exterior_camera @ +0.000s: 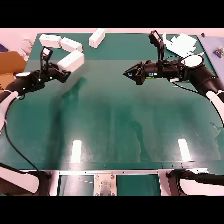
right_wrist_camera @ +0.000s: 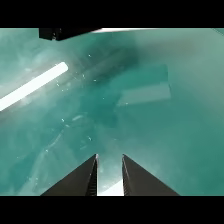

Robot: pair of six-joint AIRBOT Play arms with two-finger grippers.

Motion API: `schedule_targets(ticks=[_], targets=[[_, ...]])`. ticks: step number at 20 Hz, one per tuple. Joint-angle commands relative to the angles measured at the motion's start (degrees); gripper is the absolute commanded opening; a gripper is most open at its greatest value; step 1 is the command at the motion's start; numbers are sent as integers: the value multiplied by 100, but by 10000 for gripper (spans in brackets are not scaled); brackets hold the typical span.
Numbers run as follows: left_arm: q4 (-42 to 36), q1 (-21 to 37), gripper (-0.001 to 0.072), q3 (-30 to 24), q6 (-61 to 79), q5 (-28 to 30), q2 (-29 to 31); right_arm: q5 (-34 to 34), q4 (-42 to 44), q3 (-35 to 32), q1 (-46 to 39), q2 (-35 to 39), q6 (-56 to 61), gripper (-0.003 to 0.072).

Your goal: Fold the box and place the chain.

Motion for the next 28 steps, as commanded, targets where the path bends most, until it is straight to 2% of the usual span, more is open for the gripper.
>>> schedule_targets(ticks=[1, 5, 11, 12, 13, 14, 15, 16, 17, 19, 21, 22, 24, 25, 26, 28], targets=[[-122, 92, 16, -452, -11, 1250, 278, -4, 20, 4, 4, 4, 129, 184], [-555, 92, 17, -879, 0, 2267, 275, 2, 20, 2, 4, 4, 173, 185], [-557, 105, 21, -857, 39, 2295, 125, 0, 22, 2, 90, 4, 170, 181], [-560, 105, 164, -826, 37, 2275, 90, 0, 20, 2, 120, 4, 170, 181], [-557, 105, 451, -798, 37, 2280, 72, 2, 20, 2, 140, 4, 170, 198], [-555, 103, 547, -774, 39, 2282, 48, 2, 20, 2, 153, 4, 173, 224], [-557, 105, 681, -748, 35, 2304, 22, 2, 20, 2, 160, 4, 173, 234], [-557, 105, 720, -726, 35, 2404, 4, 4, 20, 2, 160, 4, 173, 243], [-557, 109, 720, -726, 35, 2424, 2, 4, 20, 2, 157, 4, 175, 318], [-555, 109, 720, -726, 35, 2435, 2, 4, 17, 4, 157, 4, 214, 338], [-557, 109, 720, -728, -55, 2549, 33, 4, 20, 4, 157, 9, 216, 410], [-555, 109, 720, -743, -72, 2514, 122, 4, 20, 4, 149, 22, 216, 404], [-549, 109, 713, -892, -74, 2387, 625, 4, 13, 4, 146, 142, 216, 202], [-535, 109, 569, -1043, -74, 2256, 960, 0, -7, 4, 144, 280, 289, 132], [-535, 109, 388, -1222, -76, 2170, 1307, -20, -15, 2, 105, 433, 365, 66], [-535, 109, 135, -1591, -166, 2026, 2009, -175, -535, 2, 81, 737, 885, 16]])
